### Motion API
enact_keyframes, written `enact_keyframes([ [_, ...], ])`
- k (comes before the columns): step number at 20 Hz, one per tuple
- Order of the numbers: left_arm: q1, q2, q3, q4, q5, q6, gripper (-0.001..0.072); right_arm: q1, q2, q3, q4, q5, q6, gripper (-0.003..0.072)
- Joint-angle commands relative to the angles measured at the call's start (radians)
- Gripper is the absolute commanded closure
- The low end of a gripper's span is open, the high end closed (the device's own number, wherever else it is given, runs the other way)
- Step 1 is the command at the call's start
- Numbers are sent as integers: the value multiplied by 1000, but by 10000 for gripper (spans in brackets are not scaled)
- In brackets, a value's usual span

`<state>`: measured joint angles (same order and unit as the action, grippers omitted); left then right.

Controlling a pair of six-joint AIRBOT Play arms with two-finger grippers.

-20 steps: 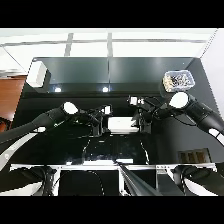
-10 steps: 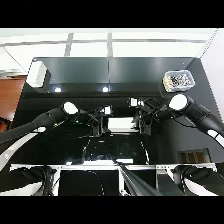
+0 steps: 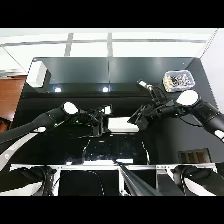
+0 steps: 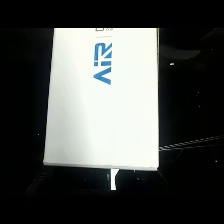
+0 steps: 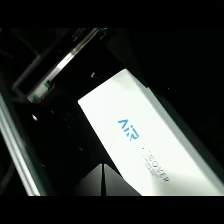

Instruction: Fold the box and place the chain.

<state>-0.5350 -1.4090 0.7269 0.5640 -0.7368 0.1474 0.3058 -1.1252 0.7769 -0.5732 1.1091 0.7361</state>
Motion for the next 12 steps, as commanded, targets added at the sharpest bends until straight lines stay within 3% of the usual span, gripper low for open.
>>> enact_keyframes([
  [1, 0, 0, 0, 1, 0, 2, 356, -8, -29, -19, 139, 17, 212, 680],
  [4, 0, 0, 0, 1, 0, 2, 356, -9, -98, -60, 200, 13, 214, 679],
  [12, 0, 0, 0, 1, 0, 2, 355, -11, -186, -111, 97, -79, 248, 678],
])
